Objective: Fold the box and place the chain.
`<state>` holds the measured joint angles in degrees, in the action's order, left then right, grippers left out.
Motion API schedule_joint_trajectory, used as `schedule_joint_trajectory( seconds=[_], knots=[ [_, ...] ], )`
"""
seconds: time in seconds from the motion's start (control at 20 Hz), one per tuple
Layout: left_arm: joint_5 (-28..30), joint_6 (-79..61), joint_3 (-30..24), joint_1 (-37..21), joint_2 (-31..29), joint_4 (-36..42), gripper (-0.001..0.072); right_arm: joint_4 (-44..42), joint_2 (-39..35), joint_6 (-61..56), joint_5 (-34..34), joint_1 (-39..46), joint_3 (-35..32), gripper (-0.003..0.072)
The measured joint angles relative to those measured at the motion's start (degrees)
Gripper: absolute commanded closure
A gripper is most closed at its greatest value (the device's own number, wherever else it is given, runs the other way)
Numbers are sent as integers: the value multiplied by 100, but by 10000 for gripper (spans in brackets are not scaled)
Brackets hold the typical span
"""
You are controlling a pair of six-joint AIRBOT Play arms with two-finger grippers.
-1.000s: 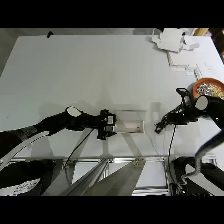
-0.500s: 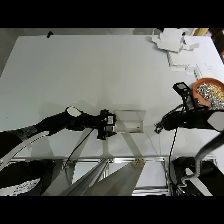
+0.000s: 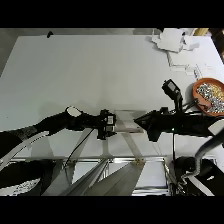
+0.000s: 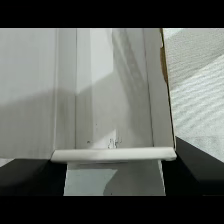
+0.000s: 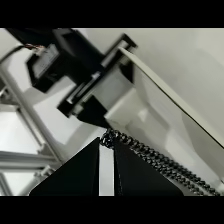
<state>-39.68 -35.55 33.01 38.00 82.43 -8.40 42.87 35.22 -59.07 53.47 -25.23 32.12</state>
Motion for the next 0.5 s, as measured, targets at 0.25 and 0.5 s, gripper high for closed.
schedule_joint_trajectory(
  seconds=[0.25, 0.5],
  knots=[
    [0, 0, 0, 0, 0, 0, 434, -212, 693, 308, -588, -721, 0, 666],
    [0, 0, 0, 0, 0, 0, 434, 243, 1550, 385, -776, -953, 4, 380]
  ],
)
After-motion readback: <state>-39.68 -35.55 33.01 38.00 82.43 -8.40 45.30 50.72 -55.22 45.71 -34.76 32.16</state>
